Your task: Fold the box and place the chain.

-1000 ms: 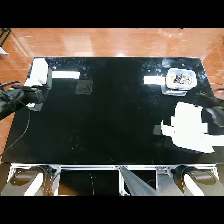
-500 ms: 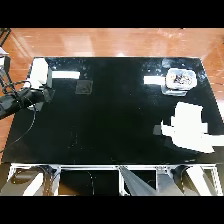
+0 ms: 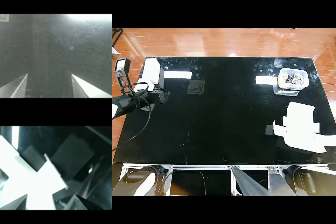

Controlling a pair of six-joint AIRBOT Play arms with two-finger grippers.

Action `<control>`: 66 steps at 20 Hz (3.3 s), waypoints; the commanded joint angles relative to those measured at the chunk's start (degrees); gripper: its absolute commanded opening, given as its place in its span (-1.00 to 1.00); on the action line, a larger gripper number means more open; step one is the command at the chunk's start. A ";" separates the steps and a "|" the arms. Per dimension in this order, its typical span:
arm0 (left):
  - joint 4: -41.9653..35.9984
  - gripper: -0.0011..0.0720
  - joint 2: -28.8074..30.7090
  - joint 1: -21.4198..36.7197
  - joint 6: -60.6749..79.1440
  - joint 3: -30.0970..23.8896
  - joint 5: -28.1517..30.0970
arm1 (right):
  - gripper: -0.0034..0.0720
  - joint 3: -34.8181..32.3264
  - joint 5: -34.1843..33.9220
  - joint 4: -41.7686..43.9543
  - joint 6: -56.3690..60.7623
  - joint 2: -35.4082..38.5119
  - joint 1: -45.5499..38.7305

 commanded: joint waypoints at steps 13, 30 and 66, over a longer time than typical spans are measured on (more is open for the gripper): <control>-0.46 0.76 -0.35 -0.02 0.00 0.00 -0.24 | 0.96 9.73 -7.34 0.00 -6.08 -16.13 13.20; -0.63 0.76 -0.35 -0.02 -0.02 0.00 -0.24 | -0.78 6.69 -9.62 4.52 -7.78 -15.30 13.53; -36.65 0.73 -30.51 3.48 40.17 -0.70 -37.38 | -0.84 -30.10 47.69 19.32 2.16 37.53 110.05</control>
